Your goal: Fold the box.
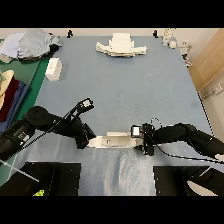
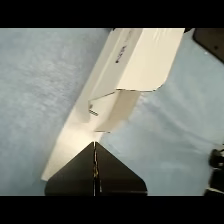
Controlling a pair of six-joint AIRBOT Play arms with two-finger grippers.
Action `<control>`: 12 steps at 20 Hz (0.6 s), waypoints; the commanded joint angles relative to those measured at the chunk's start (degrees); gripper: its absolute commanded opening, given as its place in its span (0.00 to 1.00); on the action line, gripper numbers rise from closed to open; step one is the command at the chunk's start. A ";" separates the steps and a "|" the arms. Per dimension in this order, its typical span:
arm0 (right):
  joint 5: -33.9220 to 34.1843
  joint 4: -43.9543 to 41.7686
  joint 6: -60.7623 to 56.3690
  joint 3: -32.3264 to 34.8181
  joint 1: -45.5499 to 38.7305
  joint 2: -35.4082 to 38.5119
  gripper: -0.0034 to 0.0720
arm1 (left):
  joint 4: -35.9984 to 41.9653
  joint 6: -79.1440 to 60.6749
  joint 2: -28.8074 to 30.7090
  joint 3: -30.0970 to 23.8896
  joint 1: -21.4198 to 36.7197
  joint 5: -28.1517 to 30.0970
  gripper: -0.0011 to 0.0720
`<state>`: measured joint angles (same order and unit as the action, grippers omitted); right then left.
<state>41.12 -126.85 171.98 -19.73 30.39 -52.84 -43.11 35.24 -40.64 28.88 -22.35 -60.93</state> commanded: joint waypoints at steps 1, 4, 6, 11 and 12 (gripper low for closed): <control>-0.09 -0.02 -0.02 0.04 0.04 0.02 0.72 | 8.31 15.69 3.32 -0.76 -3.89 -5.40 0.04; -0.11 -0.02 -0.02 0.04 0.04 0.02 0.72 | 12.87 19.08 -1.38 -0.81 -14.51 8.66 0.04; -0.11 -0.02 -0.02 0.04 0.04 0.02 0.72 | 13.62 19.93 -7.13 1.07 -18.27 17.44 0.04; -0.11 -0.02 -0.02 0.04 0.04 0.02 0.72 | 13.53 21.49 -19.85 7.82 -13.62 22.91 0.03; -0.11 -0.02 -0.02 0.04 0.02 0.02 0.72 | 13.53 21.94 -21.53 8.37 -12.31 22.88 0.03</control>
